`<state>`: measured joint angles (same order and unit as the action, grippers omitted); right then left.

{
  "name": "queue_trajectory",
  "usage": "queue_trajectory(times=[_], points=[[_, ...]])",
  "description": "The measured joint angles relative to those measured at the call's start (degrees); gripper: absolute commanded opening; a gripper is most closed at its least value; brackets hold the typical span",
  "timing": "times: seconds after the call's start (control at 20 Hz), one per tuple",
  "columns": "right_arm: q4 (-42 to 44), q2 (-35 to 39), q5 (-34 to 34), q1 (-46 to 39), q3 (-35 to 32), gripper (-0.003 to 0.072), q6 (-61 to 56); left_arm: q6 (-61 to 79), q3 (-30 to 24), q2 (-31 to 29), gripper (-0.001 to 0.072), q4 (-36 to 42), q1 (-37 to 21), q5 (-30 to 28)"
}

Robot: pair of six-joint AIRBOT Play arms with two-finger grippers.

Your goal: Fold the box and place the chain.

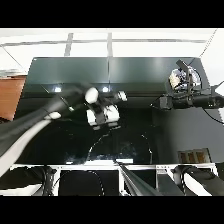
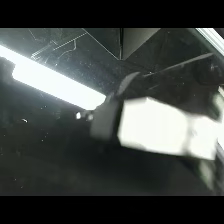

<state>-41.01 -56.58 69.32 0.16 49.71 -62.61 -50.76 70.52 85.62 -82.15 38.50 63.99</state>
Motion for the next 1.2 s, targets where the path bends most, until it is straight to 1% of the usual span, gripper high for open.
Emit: queue_trajectory(times=[0.1, 0.2, 0.3, 0.45, 0.6, 0.65, 0.8, 0.9, 0.95, 1.0, 1.1, 1.2], points=[[0.00, -0.02, -0.33, 0.00, 0.00, 0.0013, 0.00, -2.14, 3.78, -1.07, 0.0405, 0.07, -7.10, 1.49], [0.00, -0.02, -0.79, -0.04, 0.00, 0.0014, 0.00, -4.63, 8.28, -1.09, 0.0405, -0.87, -15.93, 1.14], [0.00, 0.00, -1.16, -0.04, 0.00, 0.0013, 0.00, -7.28, 13.07, 0.33, 0.0405, -1.07, -24.74, -0.57], [0.02, 0.00, -1.49, -0.04, 0.00, 0.0014, 0.00, -11.13, 21.18, 5.66, 0.0405, -0.96, -36.59, -3.48], [0.04, 0.00, -1.57, -0.04, 0.00, 0.0013, 0.00, -14.32, 29.99, 13.88, 0.0405, -0.09, -45.46, -5.95], [0.07, 0.00, -1.60, -0.04, 0.00, 0.0014, 0.00, -15.17, 32.92, 16.74, 0.0405, 0.52, -47.50, -6.78], [0.20, -0.02, -2.21, -0.04, 0.00, 0.0014, -0.11, -17.49, 41.24, 25.92, 0.0406, 1.25, -51.87, -5.95], [0.31, 0.00, -3.04, -0.04, 0.00, 0.0013, -0.46, -18.27, 44.33, 30.14, 0.0420, 1.64, -53.09, -4.57], [0.35, -0.02, -3.45, -0.04, 0.00, 0.0013, -0.48, -18.49, 45.22, 31.50, 0.0545, 1.64, -53.44, -4.22], [0.39, -0.02, -3.87, -0.04, 0.00, 0.0013, -0.52, -18.69, 46.01, 32.44, 0.0720, 1.62, -53.68, -4.20], [0.44, 0.00, -4.50, -0.04, 0.00, 0.0013, -0.70, -19.54, 46.88, 33.16, 0.0719, 1.53, -53.96, -3.56], [0.46, -0.02, -4.79, -0.04, 0.00, 0.0013, -0.72, -21.29, 47.41, 32.11, 0.0712, 0.87, -54.14, -2.80]])
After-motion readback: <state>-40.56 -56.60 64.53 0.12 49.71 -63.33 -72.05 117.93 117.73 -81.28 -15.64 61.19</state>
